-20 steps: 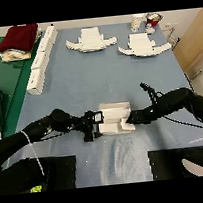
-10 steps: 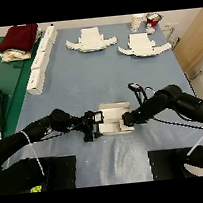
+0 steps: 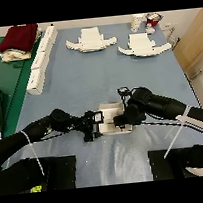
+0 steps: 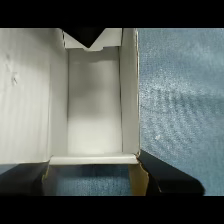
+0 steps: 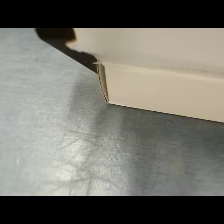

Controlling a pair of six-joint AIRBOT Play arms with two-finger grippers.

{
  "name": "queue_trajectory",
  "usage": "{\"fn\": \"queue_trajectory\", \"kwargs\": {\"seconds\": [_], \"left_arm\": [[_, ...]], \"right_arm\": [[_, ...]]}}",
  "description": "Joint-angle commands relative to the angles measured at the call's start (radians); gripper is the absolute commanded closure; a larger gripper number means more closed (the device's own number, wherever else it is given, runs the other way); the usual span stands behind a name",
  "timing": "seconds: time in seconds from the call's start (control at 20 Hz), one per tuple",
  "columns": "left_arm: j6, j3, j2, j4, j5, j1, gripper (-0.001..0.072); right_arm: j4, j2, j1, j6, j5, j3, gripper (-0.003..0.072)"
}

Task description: Fold the box.

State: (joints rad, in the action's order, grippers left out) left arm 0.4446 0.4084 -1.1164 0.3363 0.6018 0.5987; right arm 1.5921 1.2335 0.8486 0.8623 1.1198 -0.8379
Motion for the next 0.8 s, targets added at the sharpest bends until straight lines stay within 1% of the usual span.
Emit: {"fn": "queue_trajectory", "kwargs": {"seconds": [0.0, 0.1, 0.3, 0.35, 0.4, 0.45, 0.75], "left_arm": [[0.000, 0.001, 0.000, 0.000, 0.000, 0.000, 0.0245], [0.000, 0.001, 0.000, 0.000, 0.000, 0.000, 0.0245], [0.000, 0.001, 0.000, 0.000, 0.000, 0.000, 0.0245], [0.000, 0.001, 0.000, 0.000, 0.000, 0.000, 0.0245], [0.000, 0.001, 0.000, 0.000, 0.000, 0.000, 0.0245], [0.000, 0.001, 0.000, 0.000, 0.000, 0.000, 0.0245], [0.000, 0.001, 0.000, 0.000, 0.000, 0.000, 0.0245]], "right_arm": [[-0.035, 0.040, 0.025, -0.084, 0.018, -0.011, 0.0241], [-0.049, 0.042, 0.026, -0.105, 0.026, -0.011, 0.0278], [-0.055, 0.043, 0.026, -0.122, 0.026, -0.011, 0.0287], [-0.056, 0.043, 0.026, -0.122, 0.027, -0.011, 0.0387], [-0.059, 0.043, 0.026, -0.121, 0.031, -0.011, 0.0551], [-0.059, 0.043, 0.026, -0.121, 0.032, -0.011, 0.0678], [-0.059, 0.043, 0.026, -0.121, 0.034, -0.011, 0.0683]]}}
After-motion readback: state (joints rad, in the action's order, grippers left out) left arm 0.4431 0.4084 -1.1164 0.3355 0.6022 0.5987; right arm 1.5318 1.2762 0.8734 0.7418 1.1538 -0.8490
